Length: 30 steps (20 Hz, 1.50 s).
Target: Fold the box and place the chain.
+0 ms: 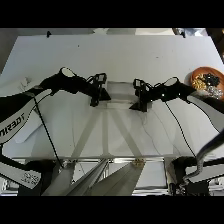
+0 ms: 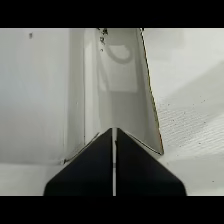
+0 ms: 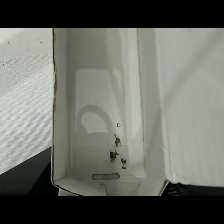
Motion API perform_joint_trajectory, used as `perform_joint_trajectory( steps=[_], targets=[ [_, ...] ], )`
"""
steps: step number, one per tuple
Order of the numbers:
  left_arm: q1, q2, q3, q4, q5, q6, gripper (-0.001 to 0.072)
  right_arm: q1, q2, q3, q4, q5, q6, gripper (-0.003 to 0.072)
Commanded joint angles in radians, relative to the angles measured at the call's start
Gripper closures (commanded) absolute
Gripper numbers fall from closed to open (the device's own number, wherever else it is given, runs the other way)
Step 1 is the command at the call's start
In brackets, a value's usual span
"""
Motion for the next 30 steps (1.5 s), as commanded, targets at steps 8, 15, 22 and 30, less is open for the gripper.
perform_joint_trajectory(
  steps=[8, 15, 22, 30],
  targets=[
    [0.301, 0.151, 0.000, 0.021, -0.106, -0.682, 0.0699, 0.000, 0.000, 0.001, 0.000, 0.000, 0.000, 0.0323],
    [0.330, 0.121, -0.017, 0.493, -0.061, -1.206, 0.0700, 0.000, 0.000, 0.001, 0.000, 0.000, 0.000, 0.0323],
    [0.160, 0.081, -0.061, 0.386, -0.063, -1.213, 0.0701, 0.000, 0.000, 0.001, 0.000, 0.000, 0.000, 0.0323],
    [0.023, 0.071, -0.061, 0.327, 0.034, -1.258, 0.0700, 0.000, 0.000, 0.001, 0.000, 0.000, 0.000, 0.0323]
  ],
)
